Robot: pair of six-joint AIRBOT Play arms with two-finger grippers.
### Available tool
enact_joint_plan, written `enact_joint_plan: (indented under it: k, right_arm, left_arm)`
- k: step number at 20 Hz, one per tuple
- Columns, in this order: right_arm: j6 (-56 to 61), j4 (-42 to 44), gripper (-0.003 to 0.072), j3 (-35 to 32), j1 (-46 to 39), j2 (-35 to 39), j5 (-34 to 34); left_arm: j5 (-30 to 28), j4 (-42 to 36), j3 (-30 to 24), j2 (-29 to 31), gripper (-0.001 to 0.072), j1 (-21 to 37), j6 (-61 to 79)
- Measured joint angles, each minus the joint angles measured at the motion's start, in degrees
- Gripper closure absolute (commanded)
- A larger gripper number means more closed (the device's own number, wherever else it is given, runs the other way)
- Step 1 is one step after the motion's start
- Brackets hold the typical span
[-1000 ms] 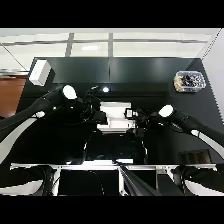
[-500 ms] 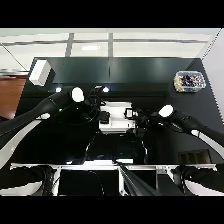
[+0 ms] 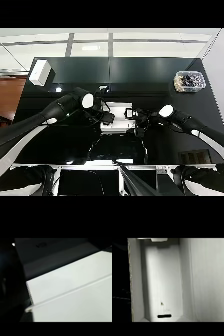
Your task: Fold the box and place the chain.
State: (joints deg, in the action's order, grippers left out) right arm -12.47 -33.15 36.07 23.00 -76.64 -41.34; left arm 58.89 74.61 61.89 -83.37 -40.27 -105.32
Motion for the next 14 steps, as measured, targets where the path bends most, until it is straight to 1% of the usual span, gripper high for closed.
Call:
enact_joint_plan:
  k: [3, 6, 10, 14]
  right_arm:
    - [0.09, 0.11, 0.0466, 0.0, 0.0, -0.02, 0.04]
    - [0.11, 0.13, 0.0466, 0.0, 0.0, -0.02, 0.04]
    - [0.13, 0.11, 0.0466, 0.0, 0.0, -0.02, 0.02]
    - [0.13, 0.11, 0.0466, 0.0, 0.0, -0.02, 0.02]
  left_arm:
    - [0.57, 5.99, 0.13, 0.0, 0.0225, -1.73, -5.29]
    - [1.99, 10.01, 0.13, 0.0, 0.0226, -2.45, -8.87]
    - [3.28, 12.15, 0.33, -0.52, 0.0226, -2.75, -12.44]
    - [5.86, 12.31, 2.38, -3.19, 0.0226, -2.86, -14.14]
